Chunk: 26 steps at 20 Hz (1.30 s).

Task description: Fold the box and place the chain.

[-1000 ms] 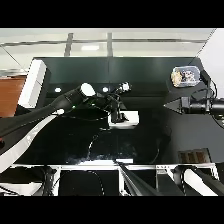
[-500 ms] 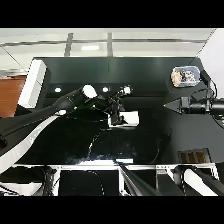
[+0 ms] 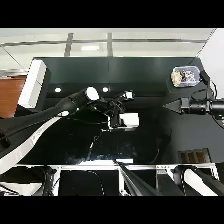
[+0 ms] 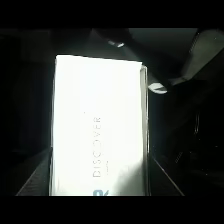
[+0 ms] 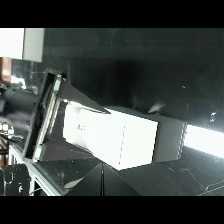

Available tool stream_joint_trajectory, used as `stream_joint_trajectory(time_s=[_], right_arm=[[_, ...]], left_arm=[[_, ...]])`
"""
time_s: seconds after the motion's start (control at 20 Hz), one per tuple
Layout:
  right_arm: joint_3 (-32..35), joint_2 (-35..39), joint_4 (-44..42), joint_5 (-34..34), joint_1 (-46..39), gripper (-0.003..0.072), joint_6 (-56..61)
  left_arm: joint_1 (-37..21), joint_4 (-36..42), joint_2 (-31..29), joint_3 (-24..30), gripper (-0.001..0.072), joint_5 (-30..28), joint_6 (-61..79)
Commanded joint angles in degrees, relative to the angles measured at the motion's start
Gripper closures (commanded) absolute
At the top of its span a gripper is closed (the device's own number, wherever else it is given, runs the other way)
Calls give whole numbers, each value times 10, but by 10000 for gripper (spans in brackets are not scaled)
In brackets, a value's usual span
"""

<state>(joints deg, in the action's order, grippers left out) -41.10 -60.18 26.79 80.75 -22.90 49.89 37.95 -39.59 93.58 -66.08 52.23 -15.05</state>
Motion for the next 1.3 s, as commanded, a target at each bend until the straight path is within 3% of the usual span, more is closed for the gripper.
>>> stream_joint_trajectory(time_s=[0.0,0.15,0.3,0.35,0.4,0.55,0.65,0.8,0.95,1.1,1.25], right_arm=[[0,0,1,0,0,673,0],[0,0,1,0,0,672,0],[0,0,1,0,0,672,0],[0,0,1,0,0,672,0],[0,0,1,0,0,672,0],[0,0,1,1,0,673,1],[0,0,1,5,0,673,5],[0,0,2,9,0,672,5],[0,0,4,9,0,672,5],[0,0,5,11,0,672,5],[0,0,5,10,0,672,4]], left_arm=[[13,-23,6,0,3,-35,-5],[37,-66,6,0,3,-84,-13],[58,-136,6,-1,26,-95,-39],[61,-156,6,-5,152,-89,-73],[61,-175,5,-11,233,-78,-102],[52,-248,-19,-31,360,-44,-183],[32,-302,-59,-31,363,-24,-252],[-30,-364,-120,-31,363,50,-401],[-123,-378,-169,-11,362,172,-526],[-227,-386,-234,79,361,226,-576],[-347,-427,-310,193,361,215,-588]])
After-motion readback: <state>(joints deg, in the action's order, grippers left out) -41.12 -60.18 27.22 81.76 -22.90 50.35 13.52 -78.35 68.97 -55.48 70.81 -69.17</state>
